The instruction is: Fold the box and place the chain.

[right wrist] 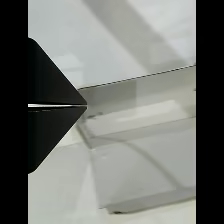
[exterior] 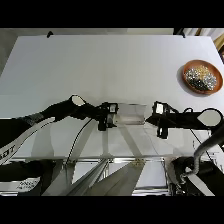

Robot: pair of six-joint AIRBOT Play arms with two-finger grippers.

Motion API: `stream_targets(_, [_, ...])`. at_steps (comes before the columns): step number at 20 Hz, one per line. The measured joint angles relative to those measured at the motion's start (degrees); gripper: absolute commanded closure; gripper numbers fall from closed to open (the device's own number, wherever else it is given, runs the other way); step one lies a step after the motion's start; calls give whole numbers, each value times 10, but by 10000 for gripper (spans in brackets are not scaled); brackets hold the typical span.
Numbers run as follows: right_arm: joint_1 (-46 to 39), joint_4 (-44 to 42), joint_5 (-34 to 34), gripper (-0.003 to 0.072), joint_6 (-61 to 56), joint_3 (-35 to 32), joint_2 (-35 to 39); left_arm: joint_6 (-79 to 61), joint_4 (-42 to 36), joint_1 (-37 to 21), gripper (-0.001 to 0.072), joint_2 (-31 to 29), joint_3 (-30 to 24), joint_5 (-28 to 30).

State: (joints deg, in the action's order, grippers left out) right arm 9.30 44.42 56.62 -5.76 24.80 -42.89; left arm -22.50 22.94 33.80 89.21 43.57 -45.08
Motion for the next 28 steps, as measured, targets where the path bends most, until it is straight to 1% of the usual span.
stream_targets(3, [0,-90,-40,673,-10,0,-12,0,0,0,454,0,0,0])
stream_targets(5, [0,-147,-82,673,-18,0,-37,0,0,0,454,0,0,0])
stream_targets(7, [0,-181,-117,673,-37,0,-74,0,0,0,454,0,0,0])
stream_targets(9, [0,-198,-141,673,-60,0,-115,0,0,0,454,0,0,0])
stream_targets(12, [0,-212,-155,673,-79,0,-168,0,0,0,454,0,0,1])
stream_targets(15, [0,-216,-163,673,-89,0,-193,0,0,0,454,0,0,1])
stream_targets(19, [0,-216,-167,673,-108,0,-204,0,0,0,454,0,0,0])
stream_targets(21, [0,-212,-163,673,-122,2,-197,0,0,0,454,0,0,1])
stream_targets(23, [0,-185,-155,673,-153,13,-174,0,0,0,454,0,0,1])
stream_targets(25, [0,-122,-136,673,-206,35,-136,0,0,0,454,0,0,1])
stream_targets(28, [0,15,-82,673,-277,66,-64,0,0,0,454,0,0,1])
